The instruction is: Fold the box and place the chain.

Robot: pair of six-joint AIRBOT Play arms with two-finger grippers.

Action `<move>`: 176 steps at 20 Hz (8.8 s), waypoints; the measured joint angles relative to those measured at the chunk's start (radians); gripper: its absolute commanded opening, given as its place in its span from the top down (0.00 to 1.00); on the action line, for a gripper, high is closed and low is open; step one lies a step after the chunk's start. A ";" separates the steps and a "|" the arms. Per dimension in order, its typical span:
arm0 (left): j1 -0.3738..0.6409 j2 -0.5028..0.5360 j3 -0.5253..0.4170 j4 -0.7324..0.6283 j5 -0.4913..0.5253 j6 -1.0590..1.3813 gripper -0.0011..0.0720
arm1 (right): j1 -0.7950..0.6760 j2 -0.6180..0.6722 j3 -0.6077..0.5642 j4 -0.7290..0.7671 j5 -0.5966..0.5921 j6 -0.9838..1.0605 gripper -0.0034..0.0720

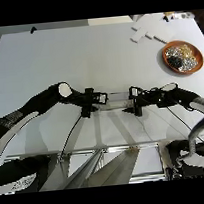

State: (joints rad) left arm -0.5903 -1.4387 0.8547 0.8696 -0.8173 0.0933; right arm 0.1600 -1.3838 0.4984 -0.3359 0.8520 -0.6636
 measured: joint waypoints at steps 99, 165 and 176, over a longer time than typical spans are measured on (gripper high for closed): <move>0.100 0.108 -0.140 -0.360 0.023 -1.011 0.61 | -0.001 0.000 0.000 -0.001 0.002 -0.002 0.35; -0.224 -0.129 0.336 0.444 -0.215 -2.223 0.51 | -0.001 0.000 0.000 -0.001 0.001 -0.001 0.35; -0.223 -0.174 0.338 0.518 -0.259 -2.236 0.50 | 0.000 0.000 0.000 0.000 -0.001 0.000 0.35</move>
State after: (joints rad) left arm -0.8135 -1.6127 1.1923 1.3876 -1.0760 -2.1426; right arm 0.1596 -1.3838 0.4984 -0.3359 0.8509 -0.6640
